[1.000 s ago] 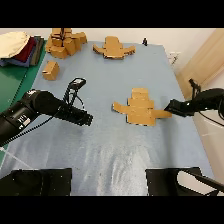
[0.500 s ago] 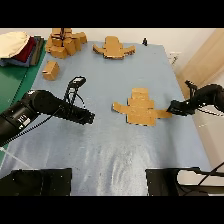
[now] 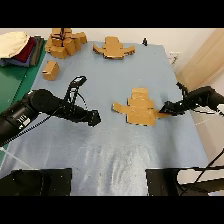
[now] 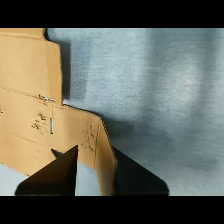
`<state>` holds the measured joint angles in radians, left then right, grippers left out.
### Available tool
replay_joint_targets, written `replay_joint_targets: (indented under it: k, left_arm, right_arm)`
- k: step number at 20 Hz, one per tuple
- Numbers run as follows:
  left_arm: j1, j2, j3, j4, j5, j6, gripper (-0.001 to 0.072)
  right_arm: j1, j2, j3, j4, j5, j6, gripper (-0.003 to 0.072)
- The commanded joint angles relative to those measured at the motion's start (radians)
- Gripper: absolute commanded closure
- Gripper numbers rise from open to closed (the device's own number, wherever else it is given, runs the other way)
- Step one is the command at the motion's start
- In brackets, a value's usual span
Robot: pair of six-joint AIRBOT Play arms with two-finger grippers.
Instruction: Fold the box.
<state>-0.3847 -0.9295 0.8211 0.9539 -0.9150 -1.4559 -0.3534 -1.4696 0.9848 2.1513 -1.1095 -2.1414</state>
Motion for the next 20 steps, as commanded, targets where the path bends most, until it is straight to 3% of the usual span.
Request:
replay_joint_targets:
  k: [1,3,4,6,9,13,14,20]
  left_arm:
    - [0.012,0.0,0.005,-0.088,-0.03,0.001,0.009]
    - [0.051,-0.002,0.016,-0.091,-0.074,0.004,0.009]
    - [0.089,-0.007,0.025,-0.095,-0.113,0.013,0.0089]
    - [0.17,-0.024,0.046,-0.127,-0.209,0.102,0.009]
    - [0.251,-0.021,0.05,-0.193,-0.194,0.159,0.0089]
    - [0.241,-0.023,0.05,-0.183,-0.193,0.266,0.0091]
    - [0.243,-0.023,0.05,-0.159,-0.183,0.266,0.0125]
    - [0.255,-0.11,0.051,-0.051,-0.159,0.283,0.0116]
  right_arm:
    - [0.005,-0.015,0.001,0.059,-0.009,-0.044,0.0401]
    - [0.034,-0.015,0.001,0.073,-0.011,-0.058,0.0409]
    - [0.056,-0.015,0.001,0.077,-0.011,-0.06,0.0474]
    - [0.114,-0.014,0.001,0.104,-0.013,-0.077,0.0682]
    - [0.208,-0.009,0.001,0.196,-0.006,-0.083,0.0683]
    - [0.352,0.068,-0.061,0.266,0.008,-0.057,0.0683]
    - [0.391,0.109,-0.1,0.276,0.019,-0.038,0.0683]
    - [0.634,0.45,-0.438,0.277,0.234,0.175,0.0683]
